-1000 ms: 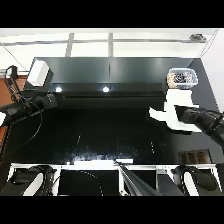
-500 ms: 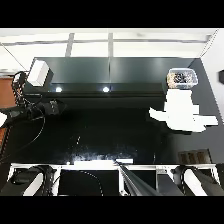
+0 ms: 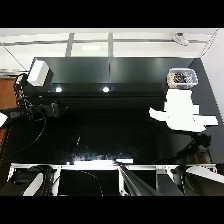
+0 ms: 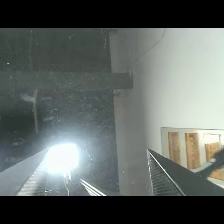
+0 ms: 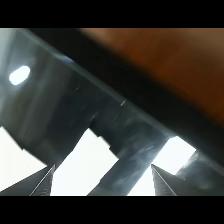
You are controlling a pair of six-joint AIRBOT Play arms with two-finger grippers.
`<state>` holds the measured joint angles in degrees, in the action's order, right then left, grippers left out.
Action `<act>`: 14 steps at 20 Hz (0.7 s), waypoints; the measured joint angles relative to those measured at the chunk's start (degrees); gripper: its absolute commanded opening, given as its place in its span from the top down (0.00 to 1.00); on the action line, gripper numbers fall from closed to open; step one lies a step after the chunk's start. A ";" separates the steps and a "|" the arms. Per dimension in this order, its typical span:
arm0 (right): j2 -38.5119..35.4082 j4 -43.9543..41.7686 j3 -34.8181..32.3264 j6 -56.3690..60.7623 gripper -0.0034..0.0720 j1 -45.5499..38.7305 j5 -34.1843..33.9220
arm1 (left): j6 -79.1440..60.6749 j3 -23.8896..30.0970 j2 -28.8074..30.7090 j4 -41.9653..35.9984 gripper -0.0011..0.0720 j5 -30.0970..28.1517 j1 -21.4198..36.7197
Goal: Fold the box and place the chain.
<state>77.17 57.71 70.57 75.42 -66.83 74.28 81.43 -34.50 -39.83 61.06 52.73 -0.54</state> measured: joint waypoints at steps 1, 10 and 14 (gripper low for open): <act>2.32 -2.16 0.13 -2.60 0.00 -0.94 1.81 | 0.00 0.00 0.00 -0.02 0.02 0.24 0.00; 22.56 -10.71 5.27 -14.88 0.00 1.70 15.45 | 0.00 0.00 -0.02 -0.48 0.02 2.67 -0.02; 26.91 -7.98 8.87 -15.72 0.00 4.98 17.79 | 0.00 0.00 -0.04 -2.03 0.02 2.75 0.00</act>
